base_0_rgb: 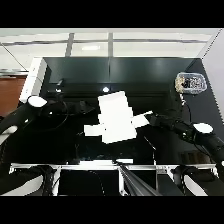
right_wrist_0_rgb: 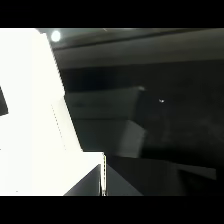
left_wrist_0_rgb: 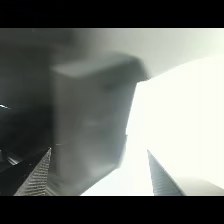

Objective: Fold the box and place the chain.

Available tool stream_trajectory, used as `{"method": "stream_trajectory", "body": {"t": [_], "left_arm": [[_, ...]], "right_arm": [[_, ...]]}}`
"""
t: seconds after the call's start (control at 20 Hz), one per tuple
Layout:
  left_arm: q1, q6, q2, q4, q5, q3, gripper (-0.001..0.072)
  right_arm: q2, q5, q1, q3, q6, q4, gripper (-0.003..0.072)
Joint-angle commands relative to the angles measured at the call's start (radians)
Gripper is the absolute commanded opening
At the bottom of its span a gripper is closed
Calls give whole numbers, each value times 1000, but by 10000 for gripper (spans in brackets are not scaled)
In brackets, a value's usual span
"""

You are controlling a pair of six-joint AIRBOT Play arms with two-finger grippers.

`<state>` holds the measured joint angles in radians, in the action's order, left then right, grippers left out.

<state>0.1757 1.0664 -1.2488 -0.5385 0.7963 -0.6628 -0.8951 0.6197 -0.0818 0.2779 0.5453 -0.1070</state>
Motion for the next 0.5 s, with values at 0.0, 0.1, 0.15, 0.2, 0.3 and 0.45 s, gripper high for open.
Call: {"method": "stream_trajectory", "body": {"t": [0.0,0.1,0.15,0.2,0.3,0.45], "left_arm": [[6,-278,-212,240,333,-108,709],[24,-320,-302,212,391,-169,709],[37,-327,-340,188,389,-204,709],[48,-327,-375,180,395,-239,709],[62,-327,-446,175,454,-309,709],[78,-399,-528,176,586,-385,603]], "right_arm": [[3,-48,-45,-6,-3,6,14],[3,-42,-45,-6,-3,6,14],[3,-40,-45,-6,-3,6,14],[3,-41,-45,-6,-3,6,14],[3,-41,-45,-6,-3,6,14],[3,-40,-45,-6,-4,5,14]]}}
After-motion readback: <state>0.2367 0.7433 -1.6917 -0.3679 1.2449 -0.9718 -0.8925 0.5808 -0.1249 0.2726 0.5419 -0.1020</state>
